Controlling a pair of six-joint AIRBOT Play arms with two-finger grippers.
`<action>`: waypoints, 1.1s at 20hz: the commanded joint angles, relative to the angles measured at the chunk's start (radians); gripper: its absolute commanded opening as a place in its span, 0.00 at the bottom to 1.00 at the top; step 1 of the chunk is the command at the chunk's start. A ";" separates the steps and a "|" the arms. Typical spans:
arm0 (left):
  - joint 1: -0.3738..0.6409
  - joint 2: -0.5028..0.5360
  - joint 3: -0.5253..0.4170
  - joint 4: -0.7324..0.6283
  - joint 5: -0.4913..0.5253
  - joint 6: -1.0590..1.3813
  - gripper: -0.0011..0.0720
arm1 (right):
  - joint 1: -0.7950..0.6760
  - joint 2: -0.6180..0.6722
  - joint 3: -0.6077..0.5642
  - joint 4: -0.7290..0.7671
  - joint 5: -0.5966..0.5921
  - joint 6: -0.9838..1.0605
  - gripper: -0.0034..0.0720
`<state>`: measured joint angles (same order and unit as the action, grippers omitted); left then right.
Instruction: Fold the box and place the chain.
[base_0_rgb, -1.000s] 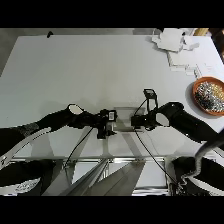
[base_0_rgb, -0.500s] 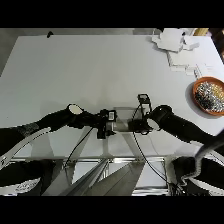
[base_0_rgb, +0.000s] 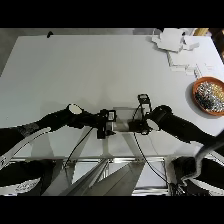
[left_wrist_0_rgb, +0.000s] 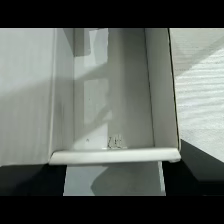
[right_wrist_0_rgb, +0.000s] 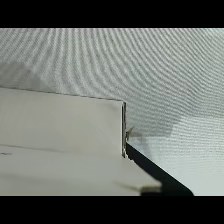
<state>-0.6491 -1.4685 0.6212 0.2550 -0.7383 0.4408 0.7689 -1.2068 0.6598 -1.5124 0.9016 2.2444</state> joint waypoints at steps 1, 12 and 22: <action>-0.001 0.000 0.000 0.000 0.002 0.000 0.47 | 0.001 0.014 0.001 -0.054 0.006 0.000 0.34; -0.001 0.000 0.000 0.000 0.002 0.000 0.47 | -0.050 0.020 0.001 -0.081 0.048 0.007 0.44; -0.001 0.000 0.000 0.000 0.002 0.000 0.47 | -0.050 0.016 0.002 -0.077 -0.005 0.007 0.25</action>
